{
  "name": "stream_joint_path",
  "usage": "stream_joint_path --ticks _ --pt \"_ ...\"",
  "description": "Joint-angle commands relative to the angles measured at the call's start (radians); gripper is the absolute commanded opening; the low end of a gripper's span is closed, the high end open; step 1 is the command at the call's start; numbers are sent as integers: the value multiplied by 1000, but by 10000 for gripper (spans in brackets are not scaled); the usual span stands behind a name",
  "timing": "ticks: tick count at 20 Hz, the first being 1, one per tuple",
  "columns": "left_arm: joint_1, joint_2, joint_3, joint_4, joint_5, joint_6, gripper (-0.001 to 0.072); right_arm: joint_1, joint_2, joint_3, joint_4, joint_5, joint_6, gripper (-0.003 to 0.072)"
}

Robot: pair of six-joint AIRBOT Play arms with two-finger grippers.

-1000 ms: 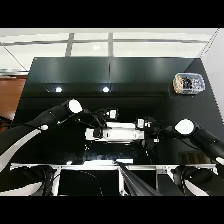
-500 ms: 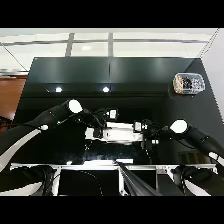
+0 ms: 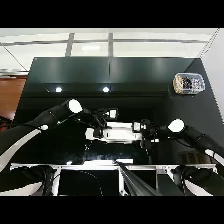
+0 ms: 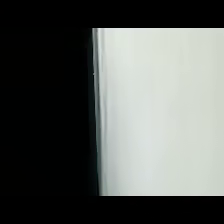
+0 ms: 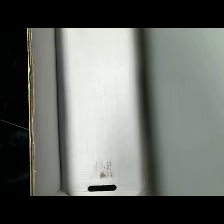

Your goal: Fold the box and place the chain.

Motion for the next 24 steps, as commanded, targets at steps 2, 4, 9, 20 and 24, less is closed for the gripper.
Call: stream_joint_path --ticks 2,4,9,20,24 --pt "0 -1 0 -2 -1 1 24 -1 -5 -1 -8 -7 -1 641" --pt "0 -1 0 -2 -1 1 24 -2 -5 -1 -9 -5 -1 641" --pt "0 -1 0 -2 -1 1 25 -2 -5 0 -8 7 -1 640" --pt "0 -1 0 -2 -8 -3 24 -41 18 3 -9 25 34 640" --pt "0 -1 0 -2 -8 -3 25 -49 18 2 -8 40 31 640"
